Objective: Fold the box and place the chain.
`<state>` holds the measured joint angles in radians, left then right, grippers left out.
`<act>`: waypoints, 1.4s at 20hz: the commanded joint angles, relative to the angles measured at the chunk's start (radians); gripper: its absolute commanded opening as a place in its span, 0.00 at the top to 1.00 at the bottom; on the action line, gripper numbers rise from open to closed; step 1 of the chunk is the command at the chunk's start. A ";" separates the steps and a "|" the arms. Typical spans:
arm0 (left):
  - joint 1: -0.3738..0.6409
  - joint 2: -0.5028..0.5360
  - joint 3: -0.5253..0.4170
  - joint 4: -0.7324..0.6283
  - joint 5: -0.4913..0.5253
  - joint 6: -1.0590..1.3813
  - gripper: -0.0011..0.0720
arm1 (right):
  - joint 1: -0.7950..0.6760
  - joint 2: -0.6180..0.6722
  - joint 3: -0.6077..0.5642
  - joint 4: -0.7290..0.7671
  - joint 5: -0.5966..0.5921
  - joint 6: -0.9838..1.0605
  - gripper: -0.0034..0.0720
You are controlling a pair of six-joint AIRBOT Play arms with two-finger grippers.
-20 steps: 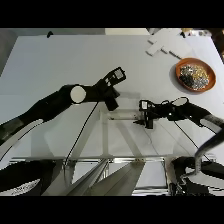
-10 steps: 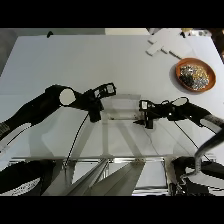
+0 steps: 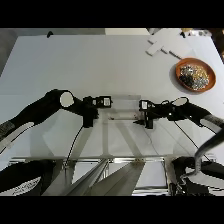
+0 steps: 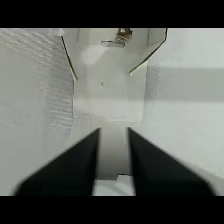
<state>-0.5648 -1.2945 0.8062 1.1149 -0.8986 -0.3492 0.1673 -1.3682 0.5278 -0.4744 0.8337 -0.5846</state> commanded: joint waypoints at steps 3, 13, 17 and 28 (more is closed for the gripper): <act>0.004 -0.006 -0.002 -0.092 0.032 0.372 0.39 | 0.000 0.000 0.000 0.000 0.000 0.000 0.39; 0.003 -0.067 -0.002 -0.213 0.071 0.425 0.39 | 0.000 0.000 0.000 0.000 0.000 0.000 0.39; 0.011 -0.067 -0.002 -0.187 0.036 0.288 0.39 | 0.000 0.000 0.000 0.000 0.000 0.000 0.39; 0.001 -0.069 -0.002 -0.242 0.082 0.262 0.11 | 0.000 0.000 0.000 0.000 0.000 0.000 0.39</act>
